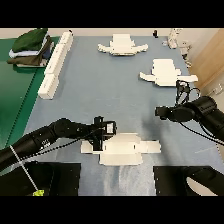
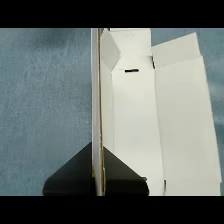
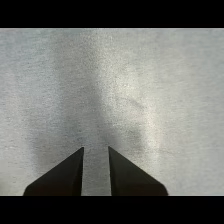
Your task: Fold the box.
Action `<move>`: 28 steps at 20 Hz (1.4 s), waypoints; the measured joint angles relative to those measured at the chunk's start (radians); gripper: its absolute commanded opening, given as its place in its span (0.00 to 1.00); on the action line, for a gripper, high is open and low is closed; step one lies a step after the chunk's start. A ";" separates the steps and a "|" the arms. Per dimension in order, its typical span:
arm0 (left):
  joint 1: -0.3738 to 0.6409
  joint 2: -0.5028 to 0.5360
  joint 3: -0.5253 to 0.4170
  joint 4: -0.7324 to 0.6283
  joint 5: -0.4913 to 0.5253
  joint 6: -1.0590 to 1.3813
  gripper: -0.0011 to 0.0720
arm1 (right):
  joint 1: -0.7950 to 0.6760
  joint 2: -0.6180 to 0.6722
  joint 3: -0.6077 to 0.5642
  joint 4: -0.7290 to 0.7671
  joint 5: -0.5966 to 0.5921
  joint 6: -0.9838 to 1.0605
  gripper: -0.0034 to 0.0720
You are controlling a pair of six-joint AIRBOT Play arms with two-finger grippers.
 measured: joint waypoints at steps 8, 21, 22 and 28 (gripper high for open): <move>0.000 -0.024 0.001 -0.014 -0.016 -0.003 0.03 | 0.000 0.000 0.000 0.006 0.000 0.000 0.36; 0.001 -0.057 0.001 -0.019 -0.104 -0.011 0.03 | 0.002 0.003 0.000 0.139 -0.023 -0.069 0.04; 0.001 -0.057 0.001 -0.019 -0.107 -0.011 0.03 | 0.005 0.006 0.000 0.169 -0.040 -0.090 0.04; 0.001 -0.058 0.001 -0.016 -0.113 -0.011 0.03 | 0.126 0.107 0.000 0.279 -0.224 -0.139 0.04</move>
